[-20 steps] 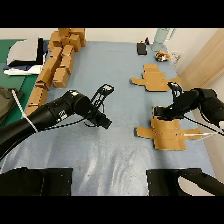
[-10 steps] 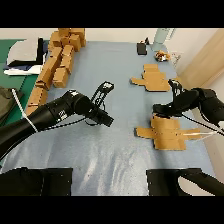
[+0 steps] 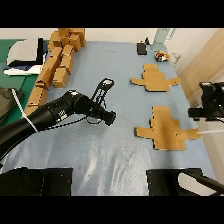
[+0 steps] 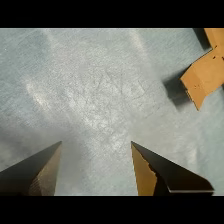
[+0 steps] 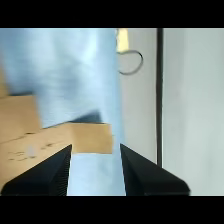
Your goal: Fold the box.
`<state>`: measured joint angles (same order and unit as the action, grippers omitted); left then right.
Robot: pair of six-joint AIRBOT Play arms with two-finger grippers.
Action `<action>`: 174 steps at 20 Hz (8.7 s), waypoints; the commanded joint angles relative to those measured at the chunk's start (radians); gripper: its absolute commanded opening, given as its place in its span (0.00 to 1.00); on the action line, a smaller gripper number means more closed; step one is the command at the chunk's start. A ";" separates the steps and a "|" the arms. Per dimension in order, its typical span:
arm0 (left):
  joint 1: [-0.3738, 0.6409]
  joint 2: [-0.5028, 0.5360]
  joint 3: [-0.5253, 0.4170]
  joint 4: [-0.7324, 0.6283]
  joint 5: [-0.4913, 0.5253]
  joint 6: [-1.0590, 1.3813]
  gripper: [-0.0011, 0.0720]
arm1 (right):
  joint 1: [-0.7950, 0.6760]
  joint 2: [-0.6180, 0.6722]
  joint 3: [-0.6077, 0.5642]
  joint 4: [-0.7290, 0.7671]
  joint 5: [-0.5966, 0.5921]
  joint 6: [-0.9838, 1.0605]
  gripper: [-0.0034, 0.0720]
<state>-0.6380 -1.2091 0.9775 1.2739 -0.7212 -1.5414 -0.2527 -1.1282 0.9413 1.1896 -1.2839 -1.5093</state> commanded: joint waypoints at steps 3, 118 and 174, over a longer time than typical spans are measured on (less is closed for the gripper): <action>0.002 0.001 0.002 -0.087 -0.021 -0.005 0.94 | -0.285 -0.176 0.020 0.122 0.034 -0.267 0.67; 0.187 -0.155 -0.171 -1.009 -0.023 1.693 0.03 | 0.387 0.200 -0.187 0.771 0.335 -0.103 0.15; 0.164 -0.211 -0.203 -1.042 -0.132 1.672 0.03 | 1.458 0.420 -0.589 0.250 0.475 -0.133 0.82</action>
<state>-0.4740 -1.4197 0.7742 0.2317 -0.8532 0.1307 1.1995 -0.6807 0.3546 1.3727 -0.8421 -1.5845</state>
